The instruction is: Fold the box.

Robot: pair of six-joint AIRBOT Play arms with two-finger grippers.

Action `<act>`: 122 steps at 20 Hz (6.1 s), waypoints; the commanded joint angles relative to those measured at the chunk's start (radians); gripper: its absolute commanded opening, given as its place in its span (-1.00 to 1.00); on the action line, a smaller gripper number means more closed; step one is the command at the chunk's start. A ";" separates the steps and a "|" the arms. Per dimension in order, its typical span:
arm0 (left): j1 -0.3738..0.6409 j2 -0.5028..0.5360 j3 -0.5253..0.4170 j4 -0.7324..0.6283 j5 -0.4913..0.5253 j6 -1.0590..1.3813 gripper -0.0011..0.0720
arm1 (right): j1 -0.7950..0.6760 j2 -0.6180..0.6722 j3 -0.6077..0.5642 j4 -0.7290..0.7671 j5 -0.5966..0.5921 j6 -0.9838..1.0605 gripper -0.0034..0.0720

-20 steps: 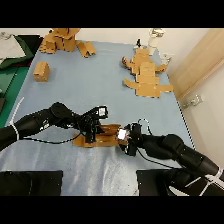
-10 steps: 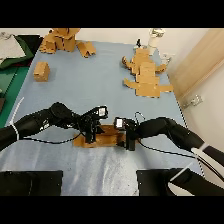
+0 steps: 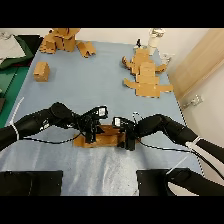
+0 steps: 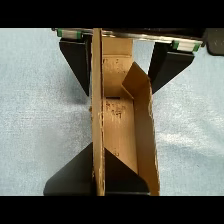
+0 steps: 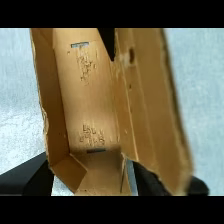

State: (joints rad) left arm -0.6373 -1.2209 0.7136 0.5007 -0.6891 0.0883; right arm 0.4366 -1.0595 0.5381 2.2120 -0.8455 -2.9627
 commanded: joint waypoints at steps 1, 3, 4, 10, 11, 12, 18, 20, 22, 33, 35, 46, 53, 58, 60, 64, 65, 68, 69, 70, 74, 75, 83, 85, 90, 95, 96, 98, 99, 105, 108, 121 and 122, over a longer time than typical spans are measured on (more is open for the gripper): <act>0.001 0.001 0.000 0.000 0.000 0.000 -0.94 | 0.001 -0.001 0.001 -0.008 0.013 0.003 0.97; 0.001 0.001 0.000 0.000 0.000 0.000 -0.94 | 0.004 -0.009 0.001 0.002 0.029 0.002 0.97; 0.001 0.001 0.000 0.000 0.000 0.000 -0.94 | 0.008 -0.016 0.001 0.003 0.035 -0.008 0.97; 0.001 0.001 0.000 0.000 0.000 0.000 -0.94 | 0.008 -0.039 0.001 0.014 0.040 -0.042 0.97; 0.001 0.001 0.000 0.000 0.001 0.000 -0.94 | 0.008 -0.039 0.001 0.014 0.040 -0.042 0.97; 0.001 0.001 0.000 0.000 0.000 0.000 -0.94 | 0.011 -0.039 0.001 0.013 0.040 -0.042 0.97; 0.001 0.001 0.000 0.000 0.000 0.000 -0.94 | 0.039 -0.039 0.001 -0.022 0.051 -0.042 0.94; 0.001 0.001 0.000 0.000 0.000 0.000 -0.94 | 0.039 -0.039 0.001 -0.026 0.050 -0.042 0.89; 0.001 0.001 0.000 0.000 0.000 0.000 -0.94 | 0.040 -0.039 0.001 -0.025 0.050 -0.042 0.89; 0.001 0.001 0.000 0.000 0.000 0.000 -0.94 | 0.040 -0.051 0.000 -0.025 0.048 -0.042 0.70; 0.001 0.001 0.000 0.000 0.000 0.000 -0.94 | 0.040 -0.051 0.001 -0.024 0.045 -0.042 0.58; 0.001 0.001 0.000 0.000 0.000 0.000 -0.94 | 0.046 -0.051 0.001 -0.016 0.040 -0.042 0.44; 0.001 0.001 0.000 0.000 0.000 0.000 -0.94 | 0.046 -0.051 0.001 -0.016 0.040 -0.042 0.44; 0.001 0.001 0.000 0.000 0.000 0.000 -0.94 | 0.046 -0.051 0.001 -0.016 0.039 -0.042 0.44; 0.001 0.001 0.001 -0.007 0.005 0.000 -0.94 | 0.046 -0.051 0.000 -0.017 0.037 -0.042 0.44; 0.001 0.000 0.000 -0.007 -0.005 -0.004 -0.94 | 0.046 -0.051 0.001 -0.016 0.034 -0.042 0.44; 0.001 0.000 0.000 -0.007 -0.002 -0.003 -0.94 | 0.046 -0.051 0.001 -0.017 0.034 -0.042 0.44; 0.001 0.000 0.000 -0.007 -0.002 -0.004 -0.94 | 0.046 -0.051 0.001 -0.016 0.034 -0.042 0.44; 0.001 0.000 0.000 -0.007 -0.002 -0.003 -0.94 | 0.046 -0.051 0.001 -0.016 0.034 -0.042 0.44; 0.001 0.000 0.000 -0.007 -0.002 -0.003 -0.93 | 0.046 -0.051 0.001 -0.017 0.033 -0.042 0.44; 0.005 0.001 0.001 -0.006 0.010 -0.031 0.34 | 0.046 -0.051 0.001 -0.017 0.033 -0.042 0.44; 0.010 0.002 0.004 -0.006 0.008 -0.036 0.35 | 0.046 -0.051 0.001 -0.017 0.033 -0.042 0.44; 0.099 0.240 0.004 0.631 -0.289 -0.942 0.88 | 0.046 -0.051 0.001 -0.016 0.034 -0.042 0.44; 0.097 0.264 -0.003 0.647 -0.447 -1.244 -0.29 | 0.046 -0.051 0.001 -0.016 0.034 -0.042 0.44; -0.011 0.250 -0.130 0.177 -0.422 -1.442 -0.94 | 0.046 -0.051 0.001 -0.016 0.034 -0.042 0.44; -0.098 0.248 -0.162 -0.088 0.049 -1.352 -0.94 | 0.046 -0.051 0.001 -0.016 0.034 -0.042 0.44; -0.098 0.248 -0.162 -0.100 0.131 -1.331 -0.94 | 0.046 -0.051 0.001 -0.016 0.034 -0.042 0.44; -0.099 0.248 -0.162 -0.101 0.270 -1.312 -0.94 | 0.046 -0.051 0.001 -0.016 0.033 -0.042 0.44; -0.099 0.248 -0.162 -0.100 0.320 -1.306 -0.94 | 0.046 -0.051 0.001 -0.016 0.033 -0.042 0.44; -0.098 0.167 -0.162 -0.097 0.428 -1.269 -0.94 | 0.046 -0.051 0.001 -0.016 0.033 -0.042 0.44; -0.096 0.093 -0.158 -0.096 0.423 -1.230 -0.94 | 0.046 -0.051 0.000 -0.016 0.033 -0.042 0.44; -0.008 -0.027 -0.079 0.111 0.232 -1.265 -0.95 | 0.046 -0.051 0.001 -0.016 0.034 -0.042 0.44; 0.002 -0.027 -0.078 0.111 0.221 -1.257 -0.94 | 0.046 -0.051 0.001 -0.016 0.034 -0.042 0.44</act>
State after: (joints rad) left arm -0.6685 -1.2411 0.6296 0.5598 -0.4114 -1.1603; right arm 0.4820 -1.1103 0.5381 2.1952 -0.8124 -3.0051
